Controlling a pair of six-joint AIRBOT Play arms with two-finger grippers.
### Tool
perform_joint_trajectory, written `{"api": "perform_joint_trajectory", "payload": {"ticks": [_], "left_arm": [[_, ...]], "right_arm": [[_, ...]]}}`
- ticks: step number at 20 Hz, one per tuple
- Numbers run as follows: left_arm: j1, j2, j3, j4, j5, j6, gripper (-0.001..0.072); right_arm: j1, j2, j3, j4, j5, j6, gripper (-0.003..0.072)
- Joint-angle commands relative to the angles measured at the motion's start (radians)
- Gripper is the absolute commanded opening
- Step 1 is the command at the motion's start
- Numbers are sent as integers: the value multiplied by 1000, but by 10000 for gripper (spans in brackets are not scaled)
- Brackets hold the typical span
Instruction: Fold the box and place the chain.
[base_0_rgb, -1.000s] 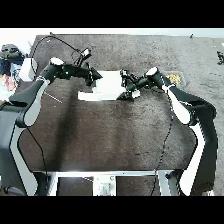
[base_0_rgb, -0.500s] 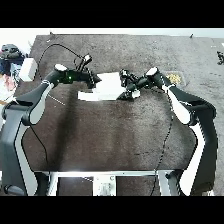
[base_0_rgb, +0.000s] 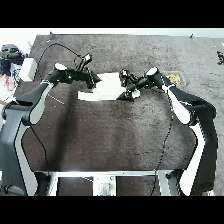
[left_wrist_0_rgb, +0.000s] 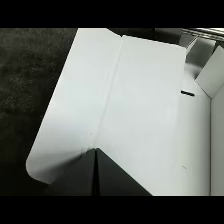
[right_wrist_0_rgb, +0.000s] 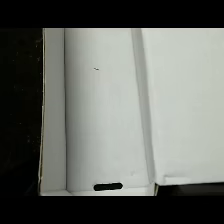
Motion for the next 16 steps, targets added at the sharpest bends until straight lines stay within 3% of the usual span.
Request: {"api": "perform_joint_trajectory", "payload": {"ticks": [1, 7, 10, 11, 12, 13, 16], "left_arm": [[14, 50, 14, -4, 1, 2, 10], [93, 153, 17, 80, -253, 1, 9], [87, 157, 11, 262, -359, 0, 12], [76, 157, -3, 322, -375, 1, 67], [60, 157, -24, 373, -355, -6, 459], [44, 157, -46, 404, -300, -42, 648], [0, 157, -107, 451, -158, -56, 665]], "right_arm": [[0, 0, 0, 0, 0, 0, 426], [0, 0, 0, 0, 1, 0, 426], [0, 0, 0, 0, 0, 0, 426], [0, 0, 0, 0, 0, 0, 426], [0, 0, 0, 0, 0, 0, 426], [0, 0, 0, 0, 0, 0, 426], [0, 0, 0, 0, 0, 0, 426]]}}
